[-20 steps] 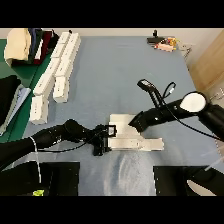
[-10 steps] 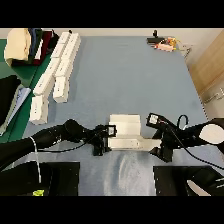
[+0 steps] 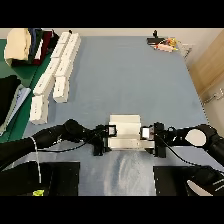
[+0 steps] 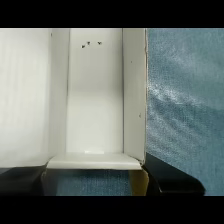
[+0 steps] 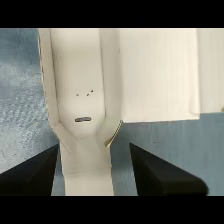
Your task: Fold the box.
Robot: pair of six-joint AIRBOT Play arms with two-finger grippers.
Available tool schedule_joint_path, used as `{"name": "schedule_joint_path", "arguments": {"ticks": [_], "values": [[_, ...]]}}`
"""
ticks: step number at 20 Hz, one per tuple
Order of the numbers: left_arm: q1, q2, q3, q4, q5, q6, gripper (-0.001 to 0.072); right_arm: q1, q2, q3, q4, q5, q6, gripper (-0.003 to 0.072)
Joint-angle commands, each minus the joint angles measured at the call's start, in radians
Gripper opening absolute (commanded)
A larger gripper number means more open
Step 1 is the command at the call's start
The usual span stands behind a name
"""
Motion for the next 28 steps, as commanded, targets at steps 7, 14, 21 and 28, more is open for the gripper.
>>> {"name": "schedule_joint_path", "arguments": {"ticks": [7,14,21,28], "values": [[0.000,-0.001,0.001,0.000,0.000,0.000,0.0518,0.003,-0.068,-0.008,0.104,-0.056,-0.111,0.0227],[0.000,-0.001,0.001,0.000,0.000,0.000,0.0518,0.048,-0.086,-0.008,0.131,-0.074,-0.111,0.0158],[0.000,-0.001,0.001,0.001,0.000,0.000,0.0518,0.087,-0.128,-0.008,0.145,-0.154,-0.111,0.0610],[0.000,-0.001,0.001,0.000,0.000,0.000,0.0518,0.087,-0.128,-0.008,0.144,-0.162,-0.111,0.0648]]}}
